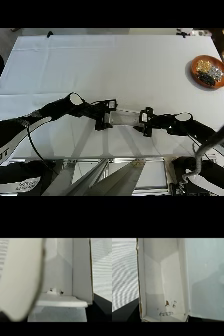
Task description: Fold the box and place the chain.
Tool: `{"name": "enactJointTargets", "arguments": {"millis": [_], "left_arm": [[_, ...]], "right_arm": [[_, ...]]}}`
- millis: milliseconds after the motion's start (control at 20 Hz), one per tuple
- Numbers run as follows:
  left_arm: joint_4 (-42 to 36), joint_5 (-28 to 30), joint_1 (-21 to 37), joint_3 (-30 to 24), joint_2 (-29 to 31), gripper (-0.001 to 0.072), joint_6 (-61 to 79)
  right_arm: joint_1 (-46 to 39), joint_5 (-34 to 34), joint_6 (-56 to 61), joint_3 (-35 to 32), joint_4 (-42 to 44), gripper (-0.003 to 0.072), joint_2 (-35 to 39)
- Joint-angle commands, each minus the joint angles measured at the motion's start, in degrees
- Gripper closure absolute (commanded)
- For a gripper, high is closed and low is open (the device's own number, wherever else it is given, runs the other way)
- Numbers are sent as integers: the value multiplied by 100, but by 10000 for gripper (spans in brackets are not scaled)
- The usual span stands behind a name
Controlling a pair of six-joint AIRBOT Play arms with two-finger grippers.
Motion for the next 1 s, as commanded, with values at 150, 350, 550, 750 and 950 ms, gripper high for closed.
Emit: {"name": "enactJointTargets", "arguments": {"millis": [150,350,550,750,950], "left_arm": [[-109,-2,79,-37,2,12,2],[-103,-90,79,-76,0,215,2],[-98,-74,72,-175,0,294,0],[-98,-125,9,-175,2,294,-4],[-98,-166,11,-175,2,294,-2]], "right_arm": [[-2,2,0,0,0,217,0],[-2,2,0,0,0,217,0],[-2,2,0,0,0,217,0],[-2,2,0,0,2,217,0],[-2,2,0,0,2,217,0]]}}
